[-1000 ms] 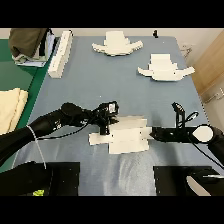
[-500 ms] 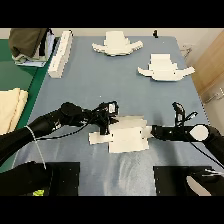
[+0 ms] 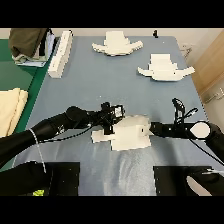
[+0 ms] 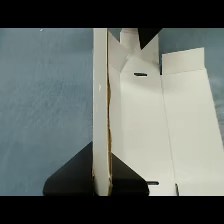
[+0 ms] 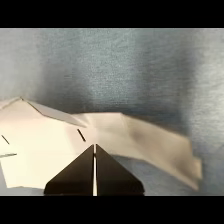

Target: Fold the box.

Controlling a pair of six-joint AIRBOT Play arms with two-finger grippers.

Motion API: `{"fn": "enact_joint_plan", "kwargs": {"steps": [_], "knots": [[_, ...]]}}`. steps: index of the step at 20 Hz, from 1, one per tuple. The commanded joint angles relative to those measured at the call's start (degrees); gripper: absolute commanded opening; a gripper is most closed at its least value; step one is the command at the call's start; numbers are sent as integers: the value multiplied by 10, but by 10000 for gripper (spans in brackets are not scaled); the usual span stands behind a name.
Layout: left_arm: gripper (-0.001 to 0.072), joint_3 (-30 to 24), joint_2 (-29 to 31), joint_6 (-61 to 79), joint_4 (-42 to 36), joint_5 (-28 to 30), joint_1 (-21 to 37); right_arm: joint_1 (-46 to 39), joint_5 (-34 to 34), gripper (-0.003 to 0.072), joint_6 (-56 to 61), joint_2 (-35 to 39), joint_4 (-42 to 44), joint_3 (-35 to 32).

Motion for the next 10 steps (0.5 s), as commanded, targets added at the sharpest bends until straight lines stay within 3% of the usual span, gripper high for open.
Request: {"fn": "enact_joint_plan", "kwargs": {"steps": [1, 5, 10], "knots": [[11, 0, 11, 7, 13, 10, 6, 0, 0, 18, 0, 1, -1, 3], [12, 9, 23, 0, 18, -132, 63, 0, 1, 19, 1, 8, -25, 36], [12, 3, -14, 13, 29, -130, 58, -3, 1, 19, 16, 8, -61, 89]]}}
